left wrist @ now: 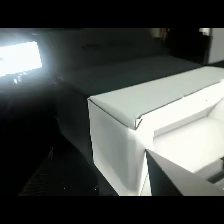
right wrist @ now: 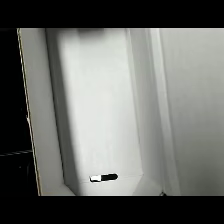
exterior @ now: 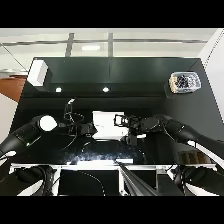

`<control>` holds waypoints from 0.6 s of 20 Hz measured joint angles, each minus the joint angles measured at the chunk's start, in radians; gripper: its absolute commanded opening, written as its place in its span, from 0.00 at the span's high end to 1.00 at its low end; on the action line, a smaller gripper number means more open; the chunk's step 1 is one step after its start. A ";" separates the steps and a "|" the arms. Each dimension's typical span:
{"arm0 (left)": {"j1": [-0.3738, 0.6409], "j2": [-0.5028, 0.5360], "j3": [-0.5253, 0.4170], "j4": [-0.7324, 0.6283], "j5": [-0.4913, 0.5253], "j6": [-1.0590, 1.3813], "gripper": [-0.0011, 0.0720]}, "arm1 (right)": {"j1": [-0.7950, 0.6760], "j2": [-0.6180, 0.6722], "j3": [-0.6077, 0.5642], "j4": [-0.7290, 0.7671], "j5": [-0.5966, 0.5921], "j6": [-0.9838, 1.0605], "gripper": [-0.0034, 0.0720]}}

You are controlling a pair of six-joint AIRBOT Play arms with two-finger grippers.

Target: Fold the box and place the chain.

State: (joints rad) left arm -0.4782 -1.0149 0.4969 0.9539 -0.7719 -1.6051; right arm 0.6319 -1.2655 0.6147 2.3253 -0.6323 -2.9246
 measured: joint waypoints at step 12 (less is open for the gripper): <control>-0.240 -0.102 0.142 0.404 -0.031 -0.510 0.33 | 0.000 0.000 0.000 0.000 0.000 0.000 0.42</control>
State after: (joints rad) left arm -0.7181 -1.1172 0.6388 1.3579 -0.8032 -2.1151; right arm 0.6319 -1.2655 0.6147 2.3249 -0.6323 -2.9250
